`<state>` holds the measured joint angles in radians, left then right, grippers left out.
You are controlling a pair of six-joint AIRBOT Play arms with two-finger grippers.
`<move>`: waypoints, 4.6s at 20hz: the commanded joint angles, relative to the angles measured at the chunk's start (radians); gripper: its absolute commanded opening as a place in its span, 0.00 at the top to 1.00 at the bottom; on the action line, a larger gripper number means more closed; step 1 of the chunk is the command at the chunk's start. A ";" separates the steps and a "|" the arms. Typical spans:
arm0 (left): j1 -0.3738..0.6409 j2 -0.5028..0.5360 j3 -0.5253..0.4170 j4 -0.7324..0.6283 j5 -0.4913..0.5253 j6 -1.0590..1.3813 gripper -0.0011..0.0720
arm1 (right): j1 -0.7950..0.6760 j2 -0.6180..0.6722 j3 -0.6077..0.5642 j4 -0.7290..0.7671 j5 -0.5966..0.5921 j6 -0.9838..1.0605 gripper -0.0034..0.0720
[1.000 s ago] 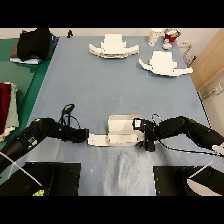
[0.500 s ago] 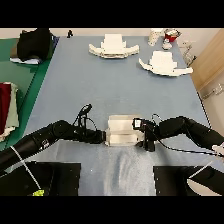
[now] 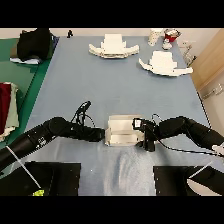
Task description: Fold the box.
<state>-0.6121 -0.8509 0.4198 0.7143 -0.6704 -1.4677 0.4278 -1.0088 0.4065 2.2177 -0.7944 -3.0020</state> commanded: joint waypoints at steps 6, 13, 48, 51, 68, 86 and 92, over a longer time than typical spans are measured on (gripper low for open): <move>0.008 0.006 0.007 -0.020 -0.052 0.013 0.24 | 0.000 0.000 -0.001 0.000 0.000 0.000 0.34; 0.006 -0.011 0.008 -0.082 -0.039 0.015 0.24 | 0.000 0.000 -0.001 0.000 0.000 0.000 0.34; -0.411 -0.455 0.495 0.750 -0.250 -1.081 0.34 | 0.000 0.000 -0.001 0.000 0.000 0.000 0.34; -0.411 -0.467 0.497 0.744 -0.245 -1.092 0.51 | 0.000 0.000 -0.001 0.000 0.000 0.000 0.34; -0.411 -0.467 0.499 0.740 -0.257 -1.072 0.52 | 0.000 0.000 -0.001 0.000 0.000 0.000 0.34; -0.411 -0.116 0.541 0.761 -0.639 -0.643 0.97 | 0.000 0.000 -0.001 0.000 0.000 0.000 0.34; -0.385 -0.048 0.425 0.689 -0.555 -0.257 0.97 | 0.000 0.000 -0.001 0.000 0.000 0.000 0.34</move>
<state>-1.0267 -0.9447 0.9039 1.4487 -1.2797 -1.9522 0.4278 -1.0092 0.4065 2.2173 -0.7944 -3.0020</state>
